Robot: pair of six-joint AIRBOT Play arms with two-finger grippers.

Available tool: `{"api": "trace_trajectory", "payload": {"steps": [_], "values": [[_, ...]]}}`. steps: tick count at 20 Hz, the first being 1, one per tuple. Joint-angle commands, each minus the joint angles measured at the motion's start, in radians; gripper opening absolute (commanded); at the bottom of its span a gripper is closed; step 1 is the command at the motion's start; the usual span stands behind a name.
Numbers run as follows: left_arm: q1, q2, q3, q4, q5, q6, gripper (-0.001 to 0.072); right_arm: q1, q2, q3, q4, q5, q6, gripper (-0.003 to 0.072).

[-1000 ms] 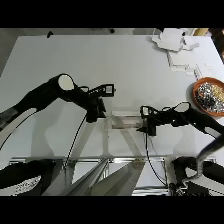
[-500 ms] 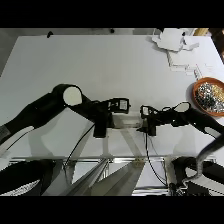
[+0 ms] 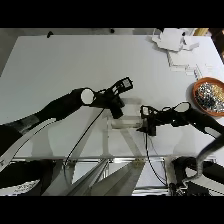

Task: Fold the box and place the chain.

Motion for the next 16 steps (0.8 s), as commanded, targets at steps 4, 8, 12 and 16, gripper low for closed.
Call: {"api": "trace_trajectory", "payload": {"steps": [4, 8, 12, 16], "values": [[0.021, -0.063, 0.001, -0.028, -0.035, -0.011, 0.0001, 0.0, 0.0, 0.0, 0.0, 0.0, 0.0, 0.0457], [0.022, 0.112, 0.001, 0.102, -0.12, -0.07, -0.0001, 0.0, 0.0, 0.0, 0.0, 0.0, 0.0, 0.0457], [-0.059, 0.205, -0.01, 0.262, -0.227, -0.192, -0.0001, 0.0, 0.0, 0.0, -0.001, 0.0, 0.0, 0.0457], [-0.064, 0.174, -0.087, 0.269, -0.257, -0.19, 0.0, 0.0, 0.0, 0.0, -0.002, 0.0, 0.0, 0.0457]]}}
